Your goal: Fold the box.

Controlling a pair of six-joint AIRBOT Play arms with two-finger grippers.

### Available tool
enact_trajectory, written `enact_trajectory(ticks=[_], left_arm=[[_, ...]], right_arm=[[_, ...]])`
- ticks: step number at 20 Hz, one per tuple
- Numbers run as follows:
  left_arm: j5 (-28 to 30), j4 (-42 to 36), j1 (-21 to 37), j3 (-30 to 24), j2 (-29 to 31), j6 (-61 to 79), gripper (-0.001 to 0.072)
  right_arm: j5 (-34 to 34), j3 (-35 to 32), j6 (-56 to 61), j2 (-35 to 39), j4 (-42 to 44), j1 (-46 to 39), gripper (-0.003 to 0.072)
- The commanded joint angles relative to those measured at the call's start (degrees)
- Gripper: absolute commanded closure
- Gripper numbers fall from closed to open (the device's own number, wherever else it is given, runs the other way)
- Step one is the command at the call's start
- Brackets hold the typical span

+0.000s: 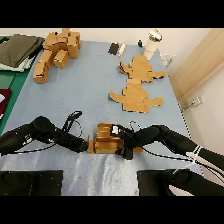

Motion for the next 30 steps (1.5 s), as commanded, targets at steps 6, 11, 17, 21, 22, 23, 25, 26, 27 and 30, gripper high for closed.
enact_trajectory(ticks=[6,11,17,21,22,23,25,26,27,30], left_arm=[[0.2,10.6,-1.5,6.7,0.2,-14.0,0.0441],[0.8,7.0,-5.4,6.9,-0.6,-14.1,0.0467],[0.8,7.9,-6.0,7.6,-0.7,-16.9,0.0448],[0.4,11.3,-6.0,9.4,-0.7,-19.6,0.0449],[-0.1,12.9,-6.0,10.0,-0.7,-21.1,0.0449],[-0.7,14.0,-6.0,10.4,-0.7,-21.8,0.0449],[-2.0,14.3,-6.0,10.9,-0.7,-21.9,0.0449],[-2.9,14.2,-6.0,11.2,-0.7,-21.9,0.0448],[-3.5,13.5,-6.1,11.3,-0.7,-21.8,0.0447],[-4.2,10.0,-6.1,11.3,-0.7,-18.5,0.0446]], right_arm=[[0.0,0.1,0.0,0.0,0.0,0.0,0.0156],[0.0,0.1,0.0,0.0,0.0,0.0,0.0157],[0.0,0.1,0.0,0.0,0.0,0.0,0.0156],[0.0,0.1,0.0,0.0,0.0,0.0,0.0156],[0.0,0.1,0.0,0.0,0.0,0.0,0.0156],[0.0,0.1,0.0,0.0,0.0,0.0,0.0156],[0.0,0.1,0.0,0.0,0.0,0.0,0.0156],[0.0,0.1,0.0,0.0,0.0,0.0,0.0156],[0.0,0.1,0.0,0.0,0.0,0.0,0.0156],[0.0,0.1,0.0,0.0,0.0,0.0,0.0156]])
